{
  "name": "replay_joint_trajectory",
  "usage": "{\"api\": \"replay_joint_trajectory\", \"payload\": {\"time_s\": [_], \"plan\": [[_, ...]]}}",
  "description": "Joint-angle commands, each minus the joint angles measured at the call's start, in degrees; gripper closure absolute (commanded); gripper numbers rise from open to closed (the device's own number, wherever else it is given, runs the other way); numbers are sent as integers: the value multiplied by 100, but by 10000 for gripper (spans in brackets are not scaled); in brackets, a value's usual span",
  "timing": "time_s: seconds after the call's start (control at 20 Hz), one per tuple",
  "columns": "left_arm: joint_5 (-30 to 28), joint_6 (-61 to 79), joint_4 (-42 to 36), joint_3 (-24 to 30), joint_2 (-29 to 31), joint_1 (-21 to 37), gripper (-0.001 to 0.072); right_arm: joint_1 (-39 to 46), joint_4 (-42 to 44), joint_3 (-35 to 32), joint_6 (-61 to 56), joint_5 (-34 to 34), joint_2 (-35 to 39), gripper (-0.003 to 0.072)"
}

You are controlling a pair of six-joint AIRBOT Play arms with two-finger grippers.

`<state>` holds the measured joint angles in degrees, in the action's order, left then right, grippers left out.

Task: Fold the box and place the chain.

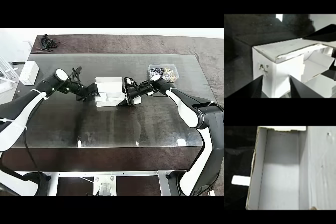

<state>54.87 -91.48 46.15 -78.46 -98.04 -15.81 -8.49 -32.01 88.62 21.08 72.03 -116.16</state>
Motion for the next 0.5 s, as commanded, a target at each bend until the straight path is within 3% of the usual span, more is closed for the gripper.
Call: {"api": "replay_joint_trajectory", "payload": {"time_s": [0.0, 0.45], "plan": [[20, -155, 199, -61, -46, -48, 311, 0, 2, 0, -2, 2, 0, 102], [671, -706, 1060, -990, -557, -302, 312, 0, 2, 0, -2, 4, 0, 102]]}}
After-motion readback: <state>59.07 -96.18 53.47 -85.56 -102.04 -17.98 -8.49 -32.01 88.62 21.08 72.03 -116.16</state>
